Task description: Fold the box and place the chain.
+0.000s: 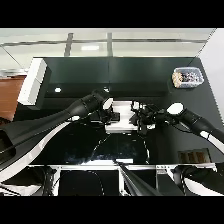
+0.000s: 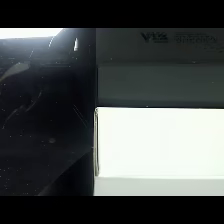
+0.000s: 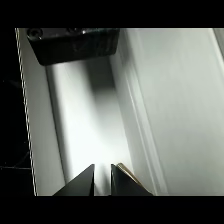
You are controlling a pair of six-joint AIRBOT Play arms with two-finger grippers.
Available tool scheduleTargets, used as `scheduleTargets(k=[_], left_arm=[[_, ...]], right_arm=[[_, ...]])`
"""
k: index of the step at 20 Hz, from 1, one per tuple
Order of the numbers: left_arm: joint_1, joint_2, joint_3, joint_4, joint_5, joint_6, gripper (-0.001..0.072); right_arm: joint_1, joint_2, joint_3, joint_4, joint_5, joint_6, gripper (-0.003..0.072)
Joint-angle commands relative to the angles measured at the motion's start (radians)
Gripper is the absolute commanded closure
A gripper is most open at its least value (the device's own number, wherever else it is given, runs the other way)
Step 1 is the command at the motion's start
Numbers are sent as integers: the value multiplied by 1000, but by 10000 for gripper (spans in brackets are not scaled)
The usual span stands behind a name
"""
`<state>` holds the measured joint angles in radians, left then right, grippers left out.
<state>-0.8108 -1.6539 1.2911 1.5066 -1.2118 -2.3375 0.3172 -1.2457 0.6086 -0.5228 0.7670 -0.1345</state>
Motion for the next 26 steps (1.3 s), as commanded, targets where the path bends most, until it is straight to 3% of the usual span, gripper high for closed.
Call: scheduleTargets(k=[1, 2, 3, 4, 5, 7, 8, 9, 10, 11, 12, 13, 16, 19, 21, 23, 26], left_arm=[[0, 0, 1, 0, 0, 0, 684], [0, 0, 1, 0, 0, 0, 684], [0, 0, 1, 0, 0, 0, 684], [0, 0, 1, 0, 0, 0, 683], [0, 0, 1, 0, 0, 0, 684], [0, 0, 1, 0, 0, 0, 684], [0, 0, 1, 0, 0, 0, 684], [0, 0, 1, 0, 0, 0, 684], [0, 0, 1, 0, 0, 0, 684], [0, 0, 1, 0, 0, 0, 684], [0, 0, 1, 0, 0, 0, 684], [0, 0, 1, 0, 0, 0, 683], [0, 0, 1, 0, 0, 0, 684], [0, 0, 1, 0, -1, 0, 684], [0, 0, 1, 0, -1, 0, 684], [0, 0, 1, 0, 0, 0, 684], [0, 0, 1, 0, 0, 0, 683]], right_arm=[[3, 0, 0, -28, -3, 42, 555], [3, 0, 0, -27, 2, 42, 505], [3, 0, 0, -27, 6, 51, 349], [3, 0, 0, -27, 13, 52, 341], [3, 0, 0, -28, 18, 52, 343], [3, 0, 0, -28, 18, 61, 544], [3, 0, 0, -26, 13, 79, 334], [3, 0, 0, -27, 15, 82, 214], [3, 0, 0, -29, 19, 84, 320], [2, 0, 0, -29, 32, 114, 523], [2, 1, 0, -35, 41, 193, 628], [1, 5, 6, -66, 60, 329, 671], [-41, 46, 72, -225, 239, 720, 672], [-218, 115, 180, -369, 454, 1068, 671], [-397, 127, 172, -370, 439, 1179, 671], [-555, 124, 100, -362, 327, 1318, 671], [-660, 91, -39, -256, 245, 1405, 671]])
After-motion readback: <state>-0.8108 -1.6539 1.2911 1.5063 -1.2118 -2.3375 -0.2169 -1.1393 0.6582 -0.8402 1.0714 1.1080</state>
